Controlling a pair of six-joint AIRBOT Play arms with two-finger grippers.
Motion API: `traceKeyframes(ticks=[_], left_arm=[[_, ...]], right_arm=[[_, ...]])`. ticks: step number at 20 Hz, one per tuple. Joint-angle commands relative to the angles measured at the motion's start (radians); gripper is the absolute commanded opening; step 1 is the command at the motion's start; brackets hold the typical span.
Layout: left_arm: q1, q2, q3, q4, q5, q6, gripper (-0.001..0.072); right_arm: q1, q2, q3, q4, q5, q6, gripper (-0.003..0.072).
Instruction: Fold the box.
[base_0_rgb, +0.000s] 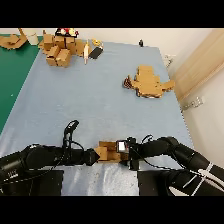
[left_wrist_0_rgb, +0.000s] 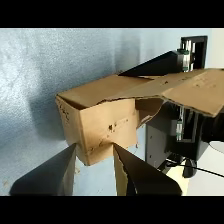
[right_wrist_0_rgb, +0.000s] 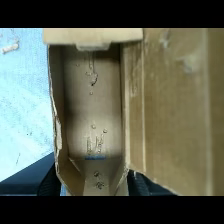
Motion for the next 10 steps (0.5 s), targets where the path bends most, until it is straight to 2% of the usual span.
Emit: traceKeyframes(ticks=[1, 5, 8, 10], left_arm=[[0.0, -0.048, 0.034, 0.004, -0.006, -0.004, 0.0387], [-0.023, -0.103, 0.076, 0.122, -0.021, -0.205, 0.0387], [-0.076, -0.149, 0.155, 0.372, -0.041, -0.474, 0.0386], [-0.103, -0.185, 0.2, 0.525, -0.119, -0.626, 0.0387]], right_arm=[[0.0, 0.0, 0.001, 0.0, -0.002, 0.0, 0.0486], [0.0, 0.0, 0.001, 0.0, -0.002, 0.0, 0.0487], [0.0, 0.0, 0.001, 0.0, -0.002, 0.0, 0.0487], [0.0, 0.0, 0.001, 0.0, -0.002, 0.0, 0.0487]])
